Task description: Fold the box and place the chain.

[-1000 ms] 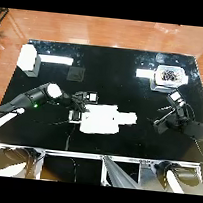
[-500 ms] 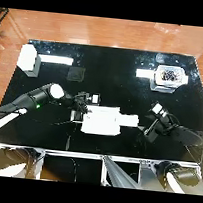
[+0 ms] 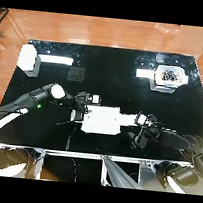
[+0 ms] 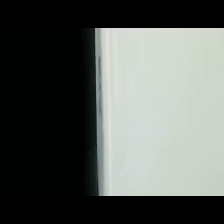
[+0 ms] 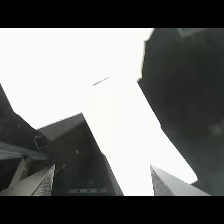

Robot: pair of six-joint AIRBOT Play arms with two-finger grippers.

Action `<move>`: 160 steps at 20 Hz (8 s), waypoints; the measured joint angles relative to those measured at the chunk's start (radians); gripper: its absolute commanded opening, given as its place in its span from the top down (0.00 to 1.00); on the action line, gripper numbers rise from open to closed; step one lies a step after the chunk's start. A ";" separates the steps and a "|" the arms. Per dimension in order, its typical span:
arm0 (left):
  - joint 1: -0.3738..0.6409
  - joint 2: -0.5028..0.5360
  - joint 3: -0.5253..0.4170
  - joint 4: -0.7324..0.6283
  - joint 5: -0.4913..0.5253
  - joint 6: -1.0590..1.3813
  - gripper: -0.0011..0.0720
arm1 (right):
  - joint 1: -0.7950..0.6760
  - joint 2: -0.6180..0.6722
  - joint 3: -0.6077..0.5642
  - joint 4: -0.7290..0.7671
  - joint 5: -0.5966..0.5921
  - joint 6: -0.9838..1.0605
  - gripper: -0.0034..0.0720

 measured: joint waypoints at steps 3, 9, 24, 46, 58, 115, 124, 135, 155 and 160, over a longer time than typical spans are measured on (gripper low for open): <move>0.000 -0.003 0.000 0.000 0.000 0.000 0.97 | 0.046 -0.069 0.000 0.009 0.061 -0.035 0.02; 0.000 -0.014 0.000 0.000 0.000 0.000 0.97 | 0.087 -0.147 0.000 0.016 0.128 -0.087 0.02; 0.000 -0.057 0.001 -0.002 -0.008 0.000 0.97 | 0.095 -0.180 0.000 0.039 0.145 -0.125 0.02; 0.000 -0.058 0.001 0.001 -0.055 0.002 0.97 | 0.254 -0.290 0.081 0.146 0.278 -0.135 0.02; 0.000 -0.052 0.018 0.005 -0.088 -0.001 0.97 | 0.254 -0.291 0.125 0.131 0.270 -0.118 0.02; -0.023 -0.051 0.019 0.005 -0.105 -0.054 0.97 | 0.167 -0.548 0.212 0.269 0.109 -0.280 0.18; -0.023 -0.051 0.019 0.008 -0.105 -0.054 0.97 | 0.177 -0.549 0.212 0.262 0.105 -0.279 0.17; -0.023 -0.051 0.019 0.010 -0.108 -0.055 0.97 | 0.177 -0.563 0.212 0.264 0.100 -0.281 0.14; -0.023 -0.051 0.019 0.008 -0.112 -0.072 0.97 | 0.180 -0.548 0.211 0.256 0.120 -0.278 0.15; -0.023 -0.051 0.019 0.009 -0.114 -0.072 0.97 | 0.180 -0.546 0.211 0.260 0.106 -0.271 0.01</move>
